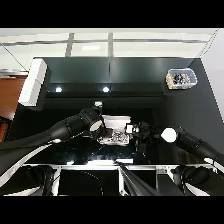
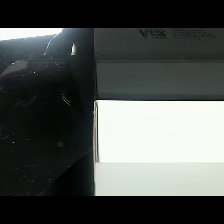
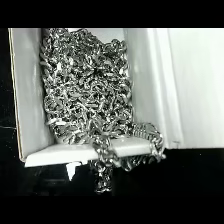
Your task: Fold the box and place the chain.
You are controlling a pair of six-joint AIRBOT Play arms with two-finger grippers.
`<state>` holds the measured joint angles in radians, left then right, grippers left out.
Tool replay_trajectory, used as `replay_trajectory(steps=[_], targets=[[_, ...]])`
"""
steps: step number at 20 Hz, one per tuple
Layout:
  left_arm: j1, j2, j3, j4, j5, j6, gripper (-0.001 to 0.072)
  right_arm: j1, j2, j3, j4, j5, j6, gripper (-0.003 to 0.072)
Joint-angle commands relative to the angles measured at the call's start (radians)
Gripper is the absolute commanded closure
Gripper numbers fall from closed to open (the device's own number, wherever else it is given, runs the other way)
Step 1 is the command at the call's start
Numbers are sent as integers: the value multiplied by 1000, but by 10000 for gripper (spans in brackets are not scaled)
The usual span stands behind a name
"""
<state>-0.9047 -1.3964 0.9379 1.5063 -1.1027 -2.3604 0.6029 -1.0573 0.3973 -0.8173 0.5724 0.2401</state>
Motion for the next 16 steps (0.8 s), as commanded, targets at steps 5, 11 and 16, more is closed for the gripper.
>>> replay_trajectory(steps=[5,11,16], targets=[[0,0,1,0,1,0,685,0,103,2,-125,61,156,631],[0,0,1,0,2,0,685,0,326,139,-274,277,517,631],[0,0,1,0,2,0,685,0,368,334,-113,307,694,629]])
